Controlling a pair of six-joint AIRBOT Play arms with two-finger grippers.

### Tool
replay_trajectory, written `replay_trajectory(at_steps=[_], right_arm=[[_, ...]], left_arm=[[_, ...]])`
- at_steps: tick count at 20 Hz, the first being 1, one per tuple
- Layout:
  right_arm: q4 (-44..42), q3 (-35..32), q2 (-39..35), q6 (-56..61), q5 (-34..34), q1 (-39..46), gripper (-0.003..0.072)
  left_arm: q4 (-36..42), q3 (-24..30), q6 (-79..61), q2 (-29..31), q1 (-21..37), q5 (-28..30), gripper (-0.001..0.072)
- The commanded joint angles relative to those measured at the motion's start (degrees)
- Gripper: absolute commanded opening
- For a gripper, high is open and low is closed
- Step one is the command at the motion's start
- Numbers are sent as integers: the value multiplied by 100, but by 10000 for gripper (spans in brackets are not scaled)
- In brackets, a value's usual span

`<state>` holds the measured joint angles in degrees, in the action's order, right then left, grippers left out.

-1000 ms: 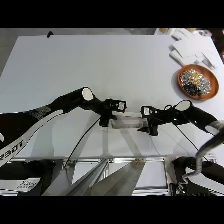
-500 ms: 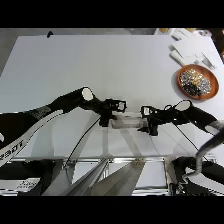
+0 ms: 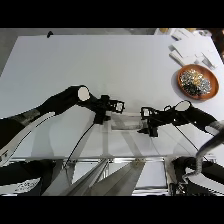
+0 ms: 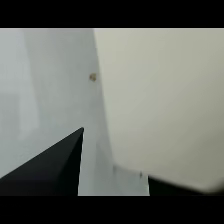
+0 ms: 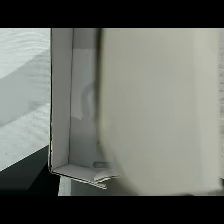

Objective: Fold the box and place the chain.

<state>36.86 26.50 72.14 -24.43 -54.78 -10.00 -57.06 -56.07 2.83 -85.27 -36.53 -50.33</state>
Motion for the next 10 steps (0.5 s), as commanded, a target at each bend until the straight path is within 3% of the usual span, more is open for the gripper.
replay_trajectory(at_steps=[1,3,4,5,6,8,10], right_arm=[[0,4,0,-9,33,0,400],[0,4,0,-9,33,0,400],[0,4,0,-9,33,0,400],[0,4,0,-9,33,0,400],[0,4,0,-9,33,0,400],[0,4,0,-9,33,0,400],[-2,4,0,-9,33,0,400]], left_arm=[[-1309,-7,1292,501,2,-142,417],[-1742,-7,1840,861,2,-511,407],[-1742,-7,2142,1054,2,-756,336],[-1665,-7,2461,1224,-7,-1008,132],[-1552,-7,2581,1386,-39,-1300,6],[-1150,-7,2599,1569,-142,-1755,1],[-632,0,2837,1604,-363,-1751,1]])
